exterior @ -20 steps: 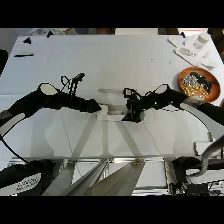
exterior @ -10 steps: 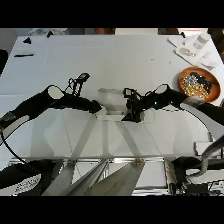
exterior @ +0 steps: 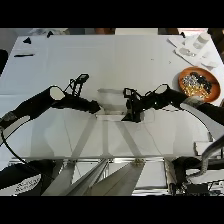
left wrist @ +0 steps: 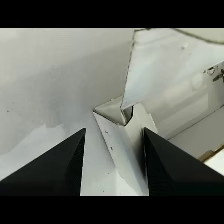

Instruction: Fold the box and place the chain.

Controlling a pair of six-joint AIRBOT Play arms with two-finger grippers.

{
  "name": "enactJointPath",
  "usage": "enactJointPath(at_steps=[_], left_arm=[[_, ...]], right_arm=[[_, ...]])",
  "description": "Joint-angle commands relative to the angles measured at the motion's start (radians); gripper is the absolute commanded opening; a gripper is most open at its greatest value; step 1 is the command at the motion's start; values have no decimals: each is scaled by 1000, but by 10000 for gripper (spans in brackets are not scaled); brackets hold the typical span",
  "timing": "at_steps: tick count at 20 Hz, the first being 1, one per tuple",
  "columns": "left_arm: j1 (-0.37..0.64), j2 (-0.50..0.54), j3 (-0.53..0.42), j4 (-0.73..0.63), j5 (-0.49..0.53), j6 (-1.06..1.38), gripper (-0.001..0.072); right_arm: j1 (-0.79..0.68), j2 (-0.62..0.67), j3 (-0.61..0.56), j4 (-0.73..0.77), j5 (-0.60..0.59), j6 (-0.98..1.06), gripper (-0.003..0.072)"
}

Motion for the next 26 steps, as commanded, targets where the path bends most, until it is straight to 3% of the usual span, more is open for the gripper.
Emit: enactJointPath(at_steps=[1,4,12,14,19,20,22,26], left_arm=[[-35,0,44,166,-48,-142,390],[-80,-12,117,355,-96,-363,388],[-200,-145,277,447,-232,-565,381],[-220,-169,318,498,-266,-662,343],[-257,-212,334,559,-337,-812,342],[-262,-216,334,576,-344,-834,319],[-264,-217,335,587,-334,-849,151],[-264,-217,334,552,-289,-848,156]], right_arm=[[0,0,0,0,0,0,347],[0,0,0,0,0,0,347],[0,0,0,0,0,0,347],[0,0,0,0,0,0,347],[0,0,0,0,0,0,347],[0,0,0,0,0,0,347],[0,0,0,0,0,0,347],[0,0,0,0,0,0,347]])
